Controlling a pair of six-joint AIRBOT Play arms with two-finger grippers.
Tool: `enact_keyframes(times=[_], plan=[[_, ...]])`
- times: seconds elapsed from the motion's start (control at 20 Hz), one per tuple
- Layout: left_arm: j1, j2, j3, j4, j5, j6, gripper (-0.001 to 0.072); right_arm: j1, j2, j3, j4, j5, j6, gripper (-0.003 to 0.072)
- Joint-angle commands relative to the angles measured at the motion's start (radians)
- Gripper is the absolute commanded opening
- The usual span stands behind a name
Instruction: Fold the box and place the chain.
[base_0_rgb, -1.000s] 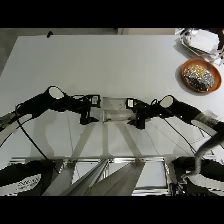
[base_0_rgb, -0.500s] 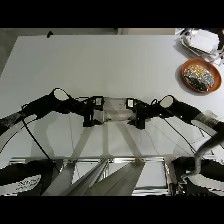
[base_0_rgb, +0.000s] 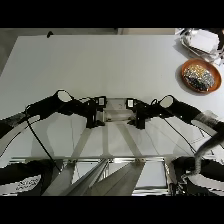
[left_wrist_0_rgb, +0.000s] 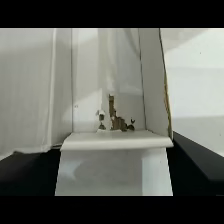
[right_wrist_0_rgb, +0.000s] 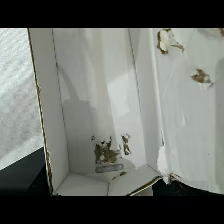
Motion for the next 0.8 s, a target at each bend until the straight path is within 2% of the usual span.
enact_keyframes(times=[0.0,0.1,0.15,0.25,0.35,0.4,0.75], plan=[[-0.007,-0.024,-0.001,-0.021,0.02,-0.004,0.0695,0.0,0.0,0.0,0.001,0.0,0.002,0.0403],[-0.01,-0.041,-0.001,-0.021,0.03,-0.004,0.0688,0.0,0.0,0.0,0.001,0.0,0.002,0.0403],[-0.013,-0.046,-0.001,-0.021,0.037,-0.004,0.0661,0.0,0.0,0.0,0.001,0.0,0.002,0.0403],[-0.014,-0.048,-0.001,-0.02,0.037,-0.003,0.0403,0.0,0.0,0.0,0.001,0.0,0.002,0.0403],[-0.014,-0.048,-0.001,-0.019,0.037,0.0,0.0223,0.0,0.0,0.0,0.001,0.0,0.002,0.0403],[-0.014,-0.048,-0.001,-0.019,0.036,0.0,0.0198,0.0,0.0,0.0,0.001,0.0,0.002,0.0403],[-0.012,-0.047,-0.001,-0.02,0.024,-0.001,0.0212,0.0,0.0,0.0,0.001,0.0,0.002,0.0403]])
